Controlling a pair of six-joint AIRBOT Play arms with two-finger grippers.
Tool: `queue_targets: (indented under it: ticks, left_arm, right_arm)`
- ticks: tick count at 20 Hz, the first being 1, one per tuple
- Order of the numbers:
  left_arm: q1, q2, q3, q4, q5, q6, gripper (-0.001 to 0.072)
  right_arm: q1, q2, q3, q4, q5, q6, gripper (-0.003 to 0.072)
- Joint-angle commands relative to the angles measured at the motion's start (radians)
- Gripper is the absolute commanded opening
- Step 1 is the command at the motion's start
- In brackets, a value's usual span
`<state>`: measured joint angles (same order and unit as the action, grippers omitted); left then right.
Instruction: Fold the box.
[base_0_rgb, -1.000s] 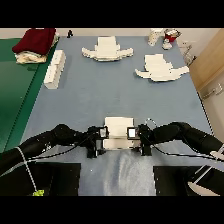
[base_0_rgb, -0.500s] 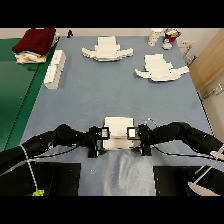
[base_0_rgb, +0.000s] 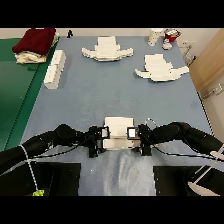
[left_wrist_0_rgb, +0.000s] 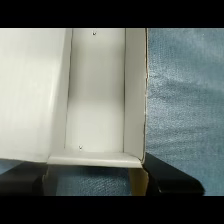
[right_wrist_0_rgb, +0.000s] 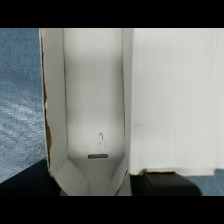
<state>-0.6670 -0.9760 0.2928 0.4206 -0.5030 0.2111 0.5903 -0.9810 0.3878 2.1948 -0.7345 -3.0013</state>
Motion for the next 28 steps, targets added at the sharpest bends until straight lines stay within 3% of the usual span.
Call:
queue_targets:
  ticks: [1, 26, 27, 28]
  left_arm:
    - [0.0, 0.0, 0.0, -0.002, 0.005, 0.002, 0.0403]
    - [0.0, 0.0, 0.0, -0.002, 0.003, 0.002, 0.0403]
    - [0.0, 0.0, 0.0, -0.002, 0.003, 0.002, 0.0403]
    - [0.0, 0.0, 0.0, -0.002, 0.003, 0.002, 0.0403]
  right_arm:
    - [0.0, 0.001, 0.0, 0.0, 0.0, 0.0, 0.051]
    - [0.0, 0.0, 0.0, 0.002, -0.018, 0.001, 0.0511]
    - [0.0, 0.001, 0.0, 0.011, -0.017, 0.001, 0.0551]
    - [0.0, 0.002, 0.001, 0.01, -0.013, 0.002, 0.0682]
